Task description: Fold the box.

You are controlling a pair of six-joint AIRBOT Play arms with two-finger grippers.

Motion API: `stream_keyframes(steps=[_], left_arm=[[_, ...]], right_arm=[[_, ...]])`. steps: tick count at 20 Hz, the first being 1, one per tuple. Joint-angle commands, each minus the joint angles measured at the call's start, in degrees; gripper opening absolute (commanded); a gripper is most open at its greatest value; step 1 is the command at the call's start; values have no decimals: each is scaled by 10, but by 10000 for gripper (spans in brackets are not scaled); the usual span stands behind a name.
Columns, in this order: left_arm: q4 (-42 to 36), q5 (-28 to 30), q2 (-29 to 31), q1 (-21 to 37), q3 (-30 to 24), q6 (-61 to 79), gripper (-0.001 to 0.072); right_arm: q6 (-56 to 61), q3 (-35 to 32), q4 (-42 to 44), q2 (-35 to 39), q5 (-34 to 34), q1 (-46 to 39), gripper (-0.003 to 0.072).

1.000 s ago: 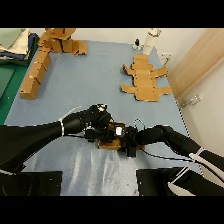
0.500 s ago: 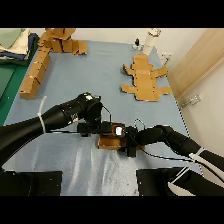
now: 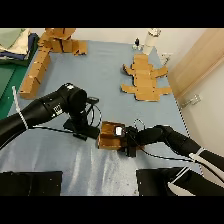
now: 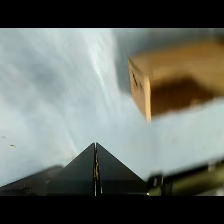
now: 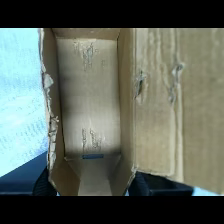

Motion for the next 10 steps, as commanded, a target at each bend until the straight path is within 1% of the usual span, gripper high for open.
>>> stream_keyframes(steps=[1,2,6,8,9,10], left_arm=[[-197,-63,10,53,-49,320,11],[-207,-60,10,66,-65,374,11],[-207,-50,10,96,-121,582,11],[-243,-15,10,150,-155,655,11],[-275,-1,10,179,-177,712,12],[-307,36,14,199,-198,772,12]], right_arm=[[0,0,0,0,0,0,512],[0,0,0,0,0,0,512],[0,0,0,0,0,0,513],[0,0,0,0,0,0,513],[0,0,0,0,0,0,512],[0,0,-1,0,0,0,513]])
